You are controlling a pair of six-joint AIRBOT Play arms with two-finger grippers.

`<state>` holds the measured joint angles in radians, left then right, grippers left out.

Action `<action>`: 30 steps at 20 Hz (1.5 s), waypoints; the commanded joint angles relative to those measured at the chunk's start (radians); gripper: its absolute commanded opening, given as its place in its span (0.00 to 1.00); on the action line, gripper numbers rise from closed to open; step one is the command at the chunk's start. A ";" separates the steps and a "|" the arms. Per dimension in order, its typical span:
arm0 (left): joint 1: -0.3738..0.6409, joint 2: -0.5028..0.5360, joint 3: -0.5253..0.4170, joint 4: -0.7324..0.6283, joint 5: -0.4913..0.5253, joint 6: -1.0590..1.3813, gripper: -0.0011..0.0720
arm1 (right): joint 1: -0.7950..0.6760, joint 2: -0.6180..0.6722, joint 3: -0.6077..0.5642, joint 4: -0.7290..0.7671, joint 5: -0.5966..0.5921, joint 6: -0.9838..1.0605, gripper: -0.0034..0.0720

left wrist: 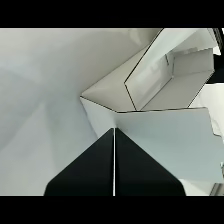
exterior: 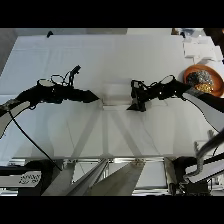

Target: Fold the box and place the chain.

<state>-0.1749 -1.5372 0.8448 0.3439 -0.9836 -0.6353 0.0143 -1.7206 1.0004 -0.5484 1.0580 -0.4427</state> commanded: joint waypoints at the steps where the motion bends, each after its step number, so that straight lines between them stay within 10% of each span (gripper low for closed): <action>1: -0.002 0.001 0.000 -0.021 0.001 0.011 0.08 | 0.000 0.000 0.000 0.000 0.000 0.000 0.65; 11: -0.060 -0.001 0.000 -0.018 0.023 0.038 0.37 | 0.000 0.000 0.000 0.000 0.000 0.000 0.65; 30: -0.083 -0.001 0.000 -0.052 0.041 0.082 0.53 | 0.000 0.000 0.000 0.000 0.000 0.000 0.65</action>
<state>-0.2569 -1.5379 0.8448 0.2955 -0.9405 -0.5533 0.0143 -1.7206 1.0004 -0.5484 1.0580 -0.4427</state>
